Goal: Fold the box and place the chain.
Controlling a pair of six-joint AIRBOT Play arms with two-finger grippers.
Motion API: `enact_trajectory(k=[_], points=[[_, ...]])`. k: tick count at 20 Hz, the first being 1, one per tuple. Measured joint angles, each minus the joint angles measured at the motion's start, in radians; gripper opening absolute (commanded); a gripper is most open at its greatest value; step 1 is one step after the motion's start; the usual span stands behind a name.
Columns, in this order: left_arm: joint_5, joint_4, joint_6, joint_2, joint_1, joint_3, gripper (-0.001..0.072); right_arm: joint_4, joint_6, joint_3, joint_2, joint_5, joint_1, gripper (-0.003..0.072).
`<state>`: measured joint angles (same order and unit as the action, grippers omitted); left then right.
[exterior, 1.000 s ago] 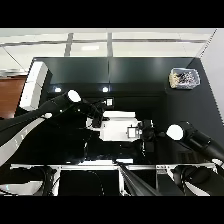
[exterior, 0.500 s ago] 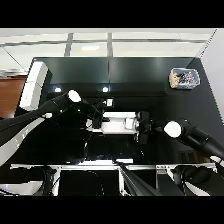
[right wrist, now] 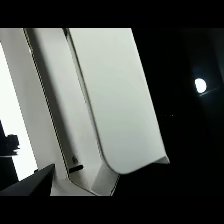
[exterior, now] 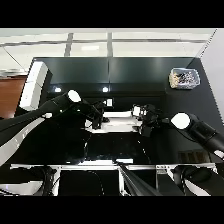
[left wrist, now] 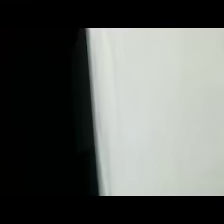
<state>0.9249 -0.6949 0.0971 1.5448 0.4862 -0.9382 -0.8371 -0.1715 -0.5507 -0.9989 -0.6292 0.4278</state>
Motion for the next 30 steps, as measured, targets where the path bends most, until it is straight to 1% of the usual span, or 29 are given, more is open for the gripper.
enact_trajectory(k=[5,9,14,20,30], points=[[0.003,0.000,0.001,0.000,0.000,0.000,0.0025,0.154,0.205,0.000,-0.068,-0.082,-0.039,0.0707],[0.003,0.002,0.001,0.000,0.000,0.000,0.0025,0.204,0.324,0.000,-0.137,-0.118,-0.080,0.0706],[0.003,0.002,0.001,0.000,0.000,0.000,0.0025,0.258,0.437,0.000,-0.206,-0.128,-0.095,0.0706],[0.002,0.001,0.001,0.000,0.000,0.000,0.0025,0.279,0.482,-0.002,-0.258,-0.130,-0.096,0.0705],[0.000,0.001,0.001,0.000,0.000,0.000,0.0025,0.279,0.481,-0.002,-0.272,-0.122,-0.092,0.0705]])
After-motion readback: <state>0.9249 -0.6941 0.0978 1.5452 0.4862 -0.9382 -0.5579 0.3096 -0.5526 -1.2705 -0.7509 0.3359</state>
